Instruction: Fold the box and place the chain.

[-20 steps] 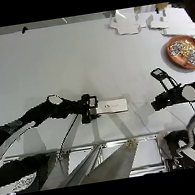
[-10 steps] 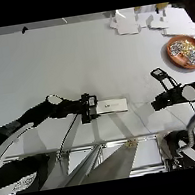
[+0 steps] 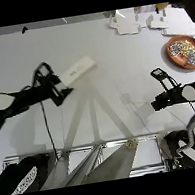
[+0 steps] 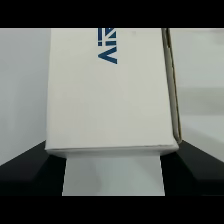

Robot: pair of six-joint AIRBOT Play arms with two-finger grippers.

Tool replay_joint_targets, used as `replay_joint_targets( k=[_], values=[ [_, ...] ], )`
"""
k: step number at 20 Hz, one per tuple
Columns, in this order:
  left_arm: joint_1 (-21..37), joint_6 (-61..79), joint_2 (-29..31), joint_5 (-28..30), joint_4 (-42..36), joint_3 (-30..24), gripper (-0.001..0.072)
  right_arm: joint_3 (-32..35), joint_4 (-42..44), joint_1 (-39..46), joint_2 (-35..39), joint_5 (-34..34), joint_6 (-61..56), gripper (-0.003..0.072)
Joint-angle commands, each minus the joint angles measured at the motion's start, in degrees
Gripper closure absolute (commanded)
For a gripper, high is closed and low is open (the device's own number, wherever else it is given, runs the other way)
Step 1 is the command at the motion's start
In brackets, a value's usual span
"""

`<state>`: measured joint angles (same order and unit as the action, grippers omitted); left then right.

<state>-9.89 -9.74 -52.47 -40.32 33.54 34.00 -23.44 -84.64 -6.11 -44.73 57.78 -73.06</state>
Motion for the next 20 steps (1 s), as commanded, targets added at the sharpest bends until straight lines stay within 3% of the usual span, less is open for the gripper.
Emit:
replay_joint_targets(
  k=[1, 5, 8, 11, 13, 17, 18, 20],
  values=[
    [13.99, -24.11, 6.97, 1.16, 16.04, 0.02, 0.0477, 0.04, 0.04, 0.04, -0.04, 0.02, -0.02, 0.0675],
    [25.59, -43.45, 5.97, 0.76, 29.29, 0.0, 0.0477, 0.04, 0.02, 0.04, -0.04, 0.02, 0.0, 0.0675],
    [28.61, -51.36, 3.1, -0.09, 41.0, 0.0, 0.0477, 0.04, 0.02, 0.04, -0.04, 0.02, -0.02, 0.0675],
    [30.6, -56.96, -0.83, -2.27, 45.0, 0.0, 0.0475, 0.04, 0.02, 0.04, -0.04, 0.02, 0.0, 0.0675],
    [31.41, -57.86, -3.41, -4.24, 44.96, 0.0, 0.0352, 0.04, 0.02, 0.04, -0.04, 0.02, 0.0, 0.0675],
    [31.41, -63.56, -9.16, -10.88, 49.62, 0.0, 0.0337, 0.04, 0.02, 0.04, -0.04, 0.02, 0.0, 0.0675],
    [31.41, -65.92, -10.32, -12.09, 50.45, 0.0, 0.028, 0.04, 0.02, 0.04, -0.04, 0.02, 0.0, 0.0675],
    [31.3, -70.49, -11.02, -13.11, 51.15, 0.0, 0.0072, 0.04, 0.02, 0.04, -0.04, 0.02, 0.0, 0.0675]
  ],
)
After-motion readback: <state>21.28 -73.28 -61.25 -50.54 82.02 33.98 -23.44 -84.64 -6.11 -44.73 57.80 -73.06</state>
